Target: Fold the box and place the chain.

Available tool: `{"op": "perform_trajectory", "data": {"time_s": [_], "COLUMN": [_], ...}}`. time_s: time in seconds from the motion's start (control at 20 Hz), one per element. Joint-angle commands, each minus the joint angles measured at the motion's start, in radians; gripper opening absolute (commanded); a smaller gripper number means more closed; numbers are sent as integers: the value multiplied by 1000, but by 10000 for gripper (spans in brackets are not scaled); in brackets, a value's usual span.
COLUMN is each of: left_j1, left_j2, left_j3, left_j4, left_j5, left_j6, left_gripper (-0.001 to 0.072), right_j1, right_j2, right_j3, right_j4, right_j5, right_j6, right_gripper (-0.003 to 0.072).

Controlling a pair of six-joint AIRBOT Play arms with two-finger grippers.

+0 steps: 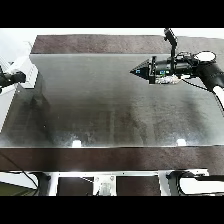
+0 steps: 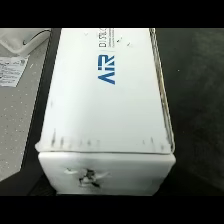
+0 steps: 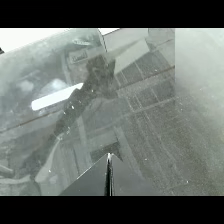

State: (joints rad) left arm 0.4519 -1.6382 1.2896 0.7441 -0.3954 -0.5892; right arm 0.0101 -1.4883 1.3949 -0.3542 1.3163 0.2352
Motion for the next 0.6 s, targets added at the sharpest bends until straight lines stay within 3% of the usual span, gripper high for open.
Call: {"op": "perform_trajectory", "data": {"time_s": [0.0, 0.1, 0.25, 0.5, 0.55], "left_j1": [1, 1, 1, 1, 1], "left_j2": [-8, -10, -14, 69, 99], "left_j3": [-3, -3, 0, 10, 10], "left_j4": [0, 2, 1, 9, 9], "left_j5": [18, -1, 2, 2, -3], "left_j6": [13, 19, 22, 61, 66], "left_gripper": [720, 720, 720, 720, 720], "right_j1": [1, 1, 1, 1, 1], "right_j2": [0, 0, 0, 0, 0], "right_j3": [-1, -1, -1, -1, -1], "right_j4": [12, 17, 30, 29, 29], "right_j5": [1, 2, 1, 1, 1], "right_j6": [1, 1, 1, 1, 1], "right_gripper": [26, 164, 179, 441, 457]}}
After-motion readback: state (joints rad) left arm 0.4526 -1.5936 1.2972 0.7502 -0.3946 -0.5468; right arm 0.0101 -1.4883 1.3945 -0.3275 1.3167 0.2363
